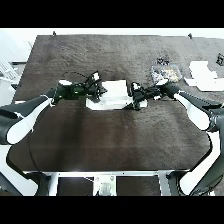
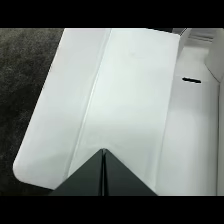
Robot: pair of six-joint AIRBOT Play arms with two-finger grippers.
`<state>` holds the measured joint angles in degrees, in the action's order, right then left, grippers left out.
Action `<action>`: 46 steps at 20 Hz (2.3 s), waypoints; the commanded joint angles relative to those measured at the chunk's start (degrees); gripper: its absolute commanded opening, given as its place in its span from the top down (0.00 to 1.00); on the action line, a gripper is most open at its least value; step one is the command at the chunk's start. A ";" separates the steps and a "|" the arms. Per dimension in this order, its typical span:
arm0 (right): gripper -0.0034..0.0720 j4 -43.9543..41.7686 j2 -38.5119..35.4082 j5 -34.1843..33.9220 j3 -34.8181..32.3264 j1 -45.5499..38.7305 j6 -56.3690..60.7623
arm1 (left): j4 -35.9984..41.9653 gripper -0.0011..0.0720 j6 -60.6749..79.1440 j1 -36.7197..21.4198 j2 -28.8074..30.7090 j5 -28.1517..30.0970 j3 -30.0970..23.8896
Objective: Fold the box and place the chain.
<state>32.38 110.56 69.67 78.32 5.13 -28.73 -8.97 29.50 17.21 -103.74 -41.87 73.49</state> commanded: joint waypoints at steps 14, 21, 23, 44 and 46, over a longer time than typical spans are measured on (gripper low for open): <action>0.23 0.00 0.02 0.02 0.00 0.07 -0.02 | -1.60 0.96 -0.92 0.20 -0.59 -2.54 1.22; 0.23 0.00 0.02 0.02 0.00 0.07 -0.02 | -12.02 0.29 -4.22 -2.14 5.95 -14.73 2.05; 0.23 0.00 0.02 0.02 0.00 0.07 -0.02 | -12.11 0.25 -5.14 -4.42 6.84 -20.17 2.05; 0.23 0.00 0.02 0.02 0.00 0.07 -0.02 | -31.54 0.11 -22.58 -4.11 3.56 -15.72 2.51; 0.23 0.00 0.02 0.02 0.00 0.07 -0.02 | -31.61 0.11 -22.56 -3.85 3.37 -15.78 2.54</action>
<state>32.38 110.56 69.69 78.32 5.17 -28.75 -40.07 7.14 13.08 -99.85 -58.06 75.88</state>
